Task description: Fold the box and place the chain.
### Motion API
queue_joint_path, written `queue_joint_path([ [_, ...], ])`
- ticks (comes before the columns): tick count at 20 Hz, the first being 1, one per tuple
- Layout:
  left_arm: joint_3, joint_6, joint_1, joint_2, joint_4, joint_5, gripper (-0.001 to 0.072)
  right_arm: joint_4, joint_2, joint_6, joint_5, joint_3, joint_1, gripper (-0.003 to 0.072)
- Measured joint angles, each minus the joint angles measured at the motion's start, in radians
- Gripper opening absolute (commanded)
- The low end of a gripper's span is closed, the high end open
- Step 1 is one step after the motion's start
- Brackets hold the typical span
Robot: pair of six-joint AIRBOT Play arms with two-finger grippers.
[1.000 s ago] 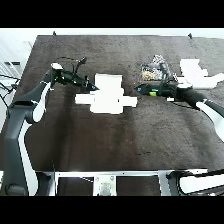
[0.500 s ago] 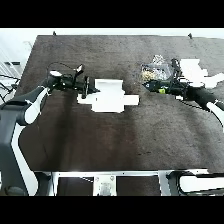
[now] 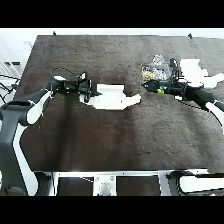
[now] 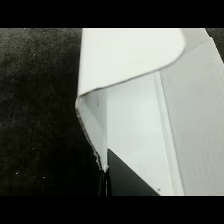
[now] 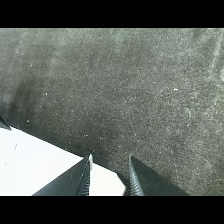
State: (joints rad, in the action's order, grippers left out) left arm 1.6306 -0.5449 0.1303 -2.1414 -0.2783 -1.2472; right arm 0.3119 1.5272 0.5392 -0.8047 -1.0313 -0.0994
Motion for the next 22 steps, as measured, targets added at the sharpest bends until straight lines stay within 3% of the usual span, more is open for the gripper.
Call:
queue_joint_path([
  [3,-0.001,-0.003,0.006,-0.008,0.008,0.002,0.0019,0.007,0.000,-0.001,0.000,0.000,0.004,0.0332],
  [4,-0.002,-0.004,0.006,-0.010,0.010,0.003,0.0019,0.011,0.000,-0.001,0.000,0.000,0.004,0.0551],
  [5,-0.002,-0.004,0.007,-0.011,0.010,0.003,0.0019,0.019,0.000,-0.003,0.000,0.000,0.004,0.0589],
  [9,-0.002,-0.005,0.007,-0.009,0.014,0.006,0.0020,0.045,-0.008,-0.053,-0.011,0.000,0.010,0.0588],
  [16,-0.002,-0.005,0.007,-0.008,0.021,0.012,0.0019,0.065,-0.076,-0.250,-0.133,0.000,0.093,0.0589],
  [22,-0.002,-0.005,0.008,-0.007,0.029,0.048,0.0019,0.252,-0.091,-0.365,-0.195,0.031,0.225,0.0588],
])
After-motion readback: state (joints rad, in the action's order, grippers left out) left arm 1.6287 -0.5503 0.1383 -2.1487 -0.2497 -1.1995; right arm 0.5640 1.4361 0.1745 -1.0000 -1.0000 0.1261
